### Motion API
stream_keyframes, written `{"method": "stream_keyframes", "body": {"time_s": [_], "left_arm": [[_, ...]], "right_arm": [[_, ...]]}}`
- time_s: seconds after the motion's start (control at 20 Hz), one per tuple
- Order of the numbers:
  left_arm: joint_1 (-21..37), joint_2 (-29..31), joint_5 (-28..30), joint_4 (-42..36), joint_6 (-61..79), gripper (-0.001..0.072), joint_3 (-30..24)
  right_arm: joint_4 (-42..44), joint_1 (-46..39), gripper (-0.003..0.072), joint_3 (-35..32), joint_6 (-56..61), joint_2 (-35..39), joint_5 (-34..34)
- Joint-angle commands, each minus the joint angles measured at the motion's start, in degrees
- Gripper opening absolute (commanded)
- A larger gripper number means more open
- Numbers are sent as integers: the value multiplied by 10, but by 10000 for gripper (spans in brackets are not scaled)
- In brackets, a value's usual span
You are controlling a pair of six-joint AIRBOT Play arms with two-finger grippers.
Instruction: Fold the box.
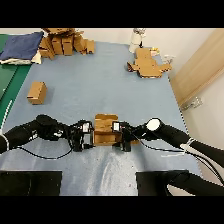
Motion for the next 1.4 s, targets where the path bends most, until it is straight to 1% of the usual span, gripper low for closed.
{"method": "stream_keyframes", "body": {"time_s": [0.0, 0.15, 0.25, 0.3, 0.4, 0.6, 0.75, 0.85, 1.1, 1.25, 1.35], "left_arm": [[0, 0, -3, 2, -2, 675, 1], [-5, 0, 8, 1, -10, 676, 2], [-28, 0, 50, 3, -34, 683, 3], [-40, 0, 71, 3, -42, 706, 3], [-56, 0, 103, 3, -59, 706, 3], [-57, 0, 101, 6, -68, 705, 3], [-57, 0, 85, 33, -81, 705, 5], [-57, 0, 85, 38, -112, 705, 7], [-56, -1, 85, 43, -125, 705, 9], [-57, -1, 86, 84, -177, 704, 16], [-57, -1, 86, 98, -201, 704, 22]], "right_arm": [[0, 0, 562, 0, 0, 0, 2], [0, 0, 561, 0, 0, 0, 2], [0, 0, 561, 0, 0, 0, 2], [0, 0, 562, 0, 0, 0, 2], [0, 0, 561, 0, 0, 0, 2], [0, 0, 562, 0, 0, 0, 2], [0, 0, 561, 0, 0, 0, 2], [0, 0, 562, 0, 0, 0, 2], [0, 0, 561, 0, 0, 0, 2], [0, 0, 561, 0, 0, 0, 2], [0, 0, 562, 0, 0, 0, 2]]}}
